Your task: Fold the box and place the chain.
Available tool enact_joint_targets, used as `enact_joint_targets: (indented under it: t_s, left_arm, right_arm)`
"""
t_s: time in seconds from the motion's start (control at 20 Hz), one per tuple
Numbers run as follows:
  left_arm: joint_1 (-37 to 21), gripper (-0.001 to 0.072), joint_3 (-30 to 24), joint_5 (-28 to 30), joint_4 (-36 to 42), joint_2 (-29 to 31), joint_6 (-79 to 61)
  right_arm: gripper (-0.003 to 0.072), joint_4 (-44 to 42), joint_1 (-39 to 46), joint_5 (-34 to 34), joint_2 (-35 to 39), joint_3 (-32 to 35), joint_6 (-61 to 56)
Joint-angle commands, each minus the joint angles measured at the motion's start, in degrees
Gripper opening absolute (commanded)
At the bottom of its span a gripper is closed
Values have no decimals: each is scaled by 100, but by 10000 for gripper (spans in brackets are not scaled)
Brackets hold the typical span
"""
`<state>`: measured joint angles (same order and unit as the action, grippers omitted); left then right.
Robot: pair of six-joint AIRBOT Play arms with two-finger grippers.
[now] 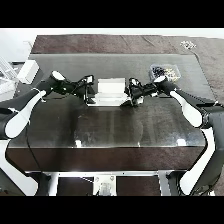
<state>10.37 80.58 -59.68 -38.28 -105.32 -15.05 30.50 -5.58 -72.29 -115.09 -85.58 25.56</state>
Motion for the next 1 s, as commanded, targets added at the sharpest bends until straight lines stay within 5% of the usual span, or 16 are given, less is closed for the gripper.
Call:
enact_joint_targets:
  t_s: [0.0,0.1,0.45,0.7,0.95]
  left_arm:
    - [-2,521,2,-101,-76,0,114]
    - [-2,383,2,-105,-74,2,114]
    - [0,381,2,-149,341,0,79]
    - [0,277,2,-236,603,-4,-26]
    - [168,277,-4,-203,627,-7,-26]
  right_arm:
    - [583,-2,-2,0,-2,2,0]
    - [583,0,0,0,-2,2,0]
    - [583,0,0,0,-2,2,0]
    - [583,-2,0,0,-2,2,0]
    - [583,0,0,0,-2,2,0]
